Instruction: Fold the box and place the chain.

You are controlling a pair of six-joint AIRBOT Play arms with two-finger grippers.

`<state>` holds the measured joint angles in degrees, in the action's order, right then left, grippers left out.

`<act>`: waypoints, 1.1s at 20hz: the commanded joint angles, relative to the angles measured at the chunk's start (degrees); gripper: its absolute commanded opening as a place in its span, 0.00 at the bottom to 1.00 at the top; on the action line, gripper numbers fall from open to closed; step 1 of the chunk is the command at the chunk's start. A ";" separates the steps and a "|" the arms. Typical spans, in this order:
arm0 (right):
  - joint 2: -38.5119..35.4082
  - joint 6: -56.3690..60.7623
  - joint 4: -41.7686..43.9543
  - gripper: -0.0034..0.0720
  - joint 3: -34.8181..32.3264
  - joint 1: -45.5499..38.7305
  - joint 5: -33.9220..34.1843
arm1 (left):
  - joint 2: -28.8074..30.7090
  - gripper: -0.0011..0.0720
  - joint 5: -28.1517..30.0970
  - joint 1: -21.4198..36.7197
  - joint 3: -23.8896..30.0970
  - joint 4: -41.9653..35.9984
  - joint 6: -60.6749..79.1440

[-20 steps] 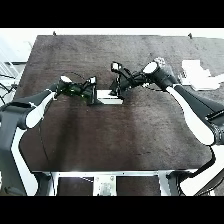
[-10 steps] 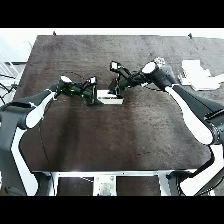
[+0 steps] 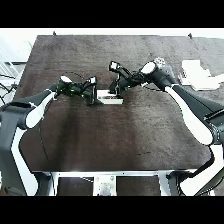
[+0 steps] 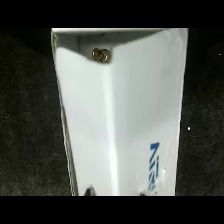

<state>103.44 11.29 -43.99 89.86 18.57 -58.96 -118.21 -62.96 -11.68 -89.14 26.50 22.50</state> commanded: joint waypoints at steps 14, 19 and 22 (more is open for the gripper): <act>0.22 2.21 -1.68 0.31 -1.68 2.56 2.21 | -0.02 0.65 -0.02 0.02 -0.02 0.02 0.04; 0.22 2.19 -1.68 0.31 -3.69 2.91 0.87 | -0.02 0.65 -0.02 0.02 -0.02 0.02 0.07; 0.24 2.16 -1.68 0.31 -5.14 2.89 0.87 | -0.02 0.65 -0.02 0.02 -0.02 0.00 0.07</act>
<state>103.63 13.41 -45.45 85.97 21.37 -56.97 -118.19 -62.96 -11.64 -89.14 26.63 22.79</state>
